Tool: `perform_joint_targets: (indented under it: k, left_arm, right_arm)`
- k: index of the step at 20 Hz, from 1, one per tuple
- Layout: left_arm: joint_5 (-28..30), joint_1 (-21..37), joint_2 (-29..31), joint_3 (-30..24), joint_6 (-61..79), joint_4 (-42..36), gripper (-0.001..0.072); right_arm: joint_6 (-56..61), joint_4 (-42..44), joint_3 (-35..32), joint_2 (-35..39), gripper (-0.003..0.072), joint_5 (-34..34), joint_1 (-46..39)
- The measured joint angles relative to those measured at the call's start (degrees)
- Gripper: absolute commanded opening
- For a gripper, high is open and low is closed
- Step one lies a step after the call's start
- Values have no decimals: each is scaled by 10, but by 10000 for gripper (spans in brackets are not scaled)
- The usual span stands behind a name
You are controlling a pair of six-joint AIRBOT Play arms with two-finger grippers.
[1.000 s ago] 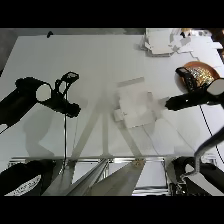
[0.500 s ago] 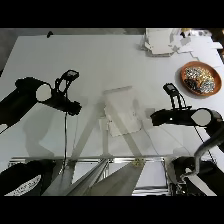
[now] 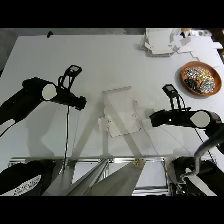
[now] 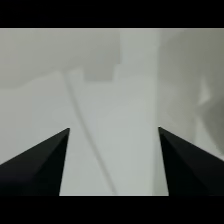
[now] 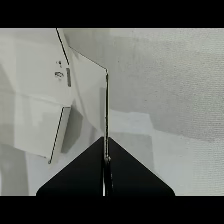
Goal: Fold the box and place the chain.
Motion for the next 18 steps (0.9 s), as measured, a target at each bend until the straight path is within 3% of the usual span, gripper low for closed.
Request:
perform_joint_targets:
  k: [4,8,13,16,17,18]
  left_arm:
    - [12,32,-67,0,242,-272,700]
    - [-24,66,-138,0,458,-500,700]
    - [-47,64,-196,0,593,-611,698]
    - [-42,46,-220,0,632,-638,690]
    - [-41,39,-226,0,639,-637,614]
    - [-41,32,-230,0,645,-636,484]
  right_arm:
    - [0,0,0,0,18,0,0]
    - [0,0,0,0,18,2,0]
    - [0,0,0,0,18,3,0]
    - [0,0,0,0,18,4,0]
    - [0,0,0,0,18,4,0]
    - [0,0,0,0,18,4,0]
